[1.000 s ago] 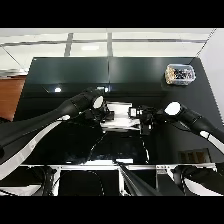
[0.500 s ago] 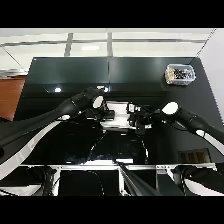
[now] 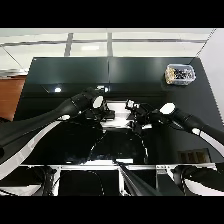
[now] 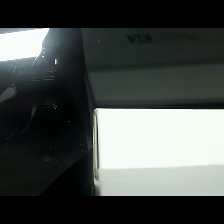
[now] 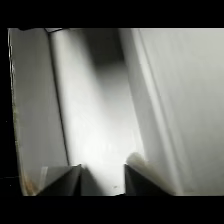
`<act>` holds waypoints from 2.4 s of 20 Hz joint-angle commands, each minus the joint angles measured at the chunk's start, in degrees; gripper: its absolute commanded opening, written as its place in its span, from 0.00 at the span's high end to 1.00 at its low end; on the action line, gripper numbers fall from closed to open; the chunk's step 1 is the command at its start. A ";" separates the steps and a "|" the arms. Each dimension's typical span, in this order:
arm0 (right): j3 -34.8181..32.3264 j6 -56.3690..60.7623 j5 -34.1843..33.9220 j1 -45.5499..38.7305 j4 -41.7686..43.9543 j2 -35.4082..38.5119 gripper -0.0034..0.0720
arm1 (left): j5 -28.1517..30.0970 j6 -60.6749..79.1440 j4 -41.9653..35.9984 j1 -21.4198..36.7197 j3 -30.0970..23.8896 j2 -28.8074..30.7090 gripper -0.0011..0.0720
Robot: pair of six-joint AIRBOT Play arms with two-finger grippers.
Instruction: Fold the box and place the chain.
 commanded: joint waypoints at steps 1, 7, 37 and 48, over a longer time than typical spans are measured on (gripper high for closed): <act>0.00 1.44 0.42 0.07 0.28 -0.07 0.63 | 0.17 0.04 -0.04 0.09 0.07 0.04 0.95; 0.07 21.09 5.57 -3.63 -7.87 5.73 0.94 | 0.17 0.04 -0.07 0.20 0.07 0.04 0.95; -4.50 54.84 17.00 -20.46 2.40 3.37 0.30 | -1.27 -1.90 0.46 0.20 0.07 -0.96 0.95; 0.09 58.90 22.53 -17.38 4.61 3.39 0.23 | -1.22 -1.88 0.42 0.17 0.07 -0.96 0.95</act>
